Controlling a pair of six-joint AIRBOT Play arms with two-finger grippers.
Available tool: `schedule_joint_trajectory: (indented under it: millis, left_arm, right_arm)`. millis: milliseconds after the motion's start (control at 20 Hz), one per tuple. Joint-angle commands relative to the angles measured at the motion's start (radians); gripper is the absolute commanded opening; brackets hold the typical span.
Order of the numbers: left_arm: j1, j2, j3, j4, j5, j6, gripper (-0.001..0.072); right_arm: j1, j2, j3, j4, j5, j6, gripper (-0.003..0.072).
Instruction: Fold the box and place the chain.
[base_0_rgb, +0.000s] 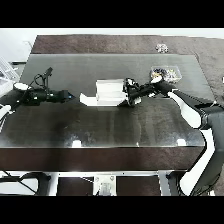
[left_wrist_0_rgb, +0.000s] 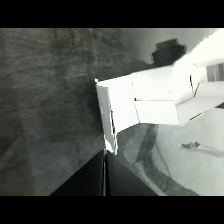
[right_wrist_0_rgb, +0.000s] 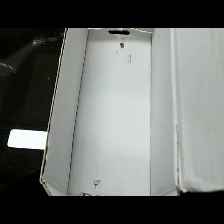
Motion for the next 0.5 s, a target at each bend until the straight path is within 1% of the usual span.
schedule_joint_trajectory:
  millis: [0,50,250,450]
  left_arm:
    - [0.05,0.0,-0.002,0.006,-0.029,-0.134,0.0022]
    - [0.05,0.0,-0.002,0.015,-0.02,-0.18,0.0022]
    - [-0.008,-0.005,-0.002,0.098,0.089,-0.292,0.0023]
    - [-0.053,-0.067,0.002,0.077,0.102,-0.303,0.0023]
  right_arm:
    - [0.0,0.0,0.0,0.0,0.0,0.0,0.0596]
    - [0.0,0.0,0.0,0.0,0.0,0.0,0.0596]
    - [0.0,0.0,0.0,0.0,0.0,0.0,0.0596]
    - [0.0,0.0,0.0,0.0,0.0,0.0,0.0596]
